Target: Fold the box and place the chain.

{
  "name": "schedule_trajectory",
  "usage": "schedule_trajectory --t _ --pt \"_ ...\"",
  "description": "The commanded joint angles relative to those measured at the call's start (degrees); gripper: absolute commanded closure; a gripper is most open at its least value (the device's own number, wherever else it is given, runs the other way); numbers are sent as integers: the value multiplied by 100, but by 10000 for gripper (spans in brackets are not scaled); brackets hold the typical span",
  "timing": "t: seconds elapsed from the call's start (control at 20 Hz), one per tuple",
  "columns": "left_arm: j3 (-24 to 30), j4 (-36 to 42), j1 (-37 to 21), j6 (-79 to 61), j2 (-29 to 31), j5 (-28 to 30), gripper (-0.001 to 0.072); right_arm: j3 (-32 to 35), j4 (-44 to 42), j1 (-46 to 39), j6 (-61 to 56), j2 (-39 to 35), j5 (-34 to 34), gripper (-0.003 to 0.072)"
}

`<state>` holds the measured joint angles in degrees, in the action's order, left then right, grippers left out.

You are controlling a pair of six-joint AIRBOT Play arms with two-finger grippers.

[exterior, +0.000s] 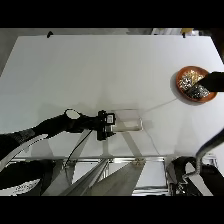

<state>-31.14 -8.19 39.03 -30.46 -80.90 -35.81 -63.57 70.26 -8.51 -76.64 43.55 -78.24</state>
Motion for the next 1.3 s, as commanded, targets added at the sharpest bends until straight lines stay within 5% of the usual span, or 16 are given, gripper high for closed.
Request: schedule_trajectory --t 0.0,0.25,0.65,1.1,1.25 --pt "0 0 0 0 2 0 539 52 -323 1067 -33 -640 -581 664" --pt "0 0 0 -2 2 0 539 422 -442 2618 -601 -962 -247 664" --pt "0 0 0 -2 2 0 539 1628 -557 5056 -579 -573 1788 663" --pt "0 0 0 -2 2 0 539 1722 35 5337 -544 389 2120 664" --pt "0 0 0 0 2 0 539 1923 42 5337 -542 592 2699 664"
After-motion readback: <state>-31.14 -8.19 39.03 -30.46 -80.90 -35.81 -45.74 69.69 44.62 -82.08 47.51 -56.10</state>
